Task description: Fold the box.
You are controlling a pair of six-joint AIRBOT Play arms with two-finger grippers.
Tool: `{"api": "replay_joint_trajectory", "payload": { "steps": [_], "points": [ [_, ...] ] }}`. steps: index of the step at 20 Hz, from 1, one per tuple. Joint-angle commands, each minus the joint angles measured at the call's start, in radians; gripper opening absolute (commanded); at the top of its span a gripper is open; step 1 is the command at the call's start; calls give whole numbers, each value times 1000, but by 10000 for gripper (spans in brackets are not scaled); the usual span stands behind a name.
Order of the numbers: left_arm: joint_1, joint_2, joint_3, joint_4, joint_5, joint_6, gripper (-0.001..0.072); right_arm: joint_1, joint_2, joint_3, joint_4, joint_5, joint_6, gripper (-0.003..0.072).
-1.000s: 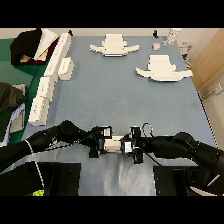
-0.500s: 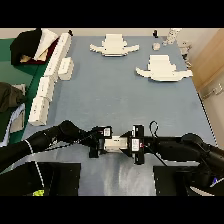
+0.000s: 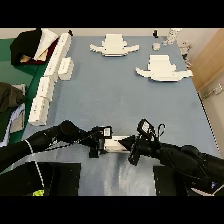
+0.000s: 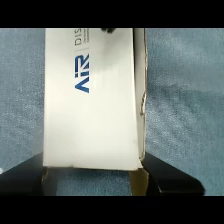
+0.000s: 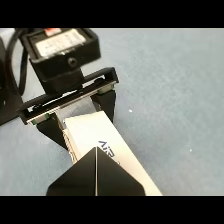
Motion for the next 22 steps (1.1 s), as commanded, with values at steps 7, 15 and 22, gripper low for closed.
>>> {"api": "replay_joint_trajectory", "payload": {
  "steps": [7,15,22],
  "points": [
    [0,0,0,0,0,0,455,102,-96,-66,13,177,94,4],
    [0,0,0,0,0,0,455,137,-143,-81,13,185,99,5],
    [0,0,0,0,0,0,455,137,-143,-89,13,185,100,5]
  ]
}}
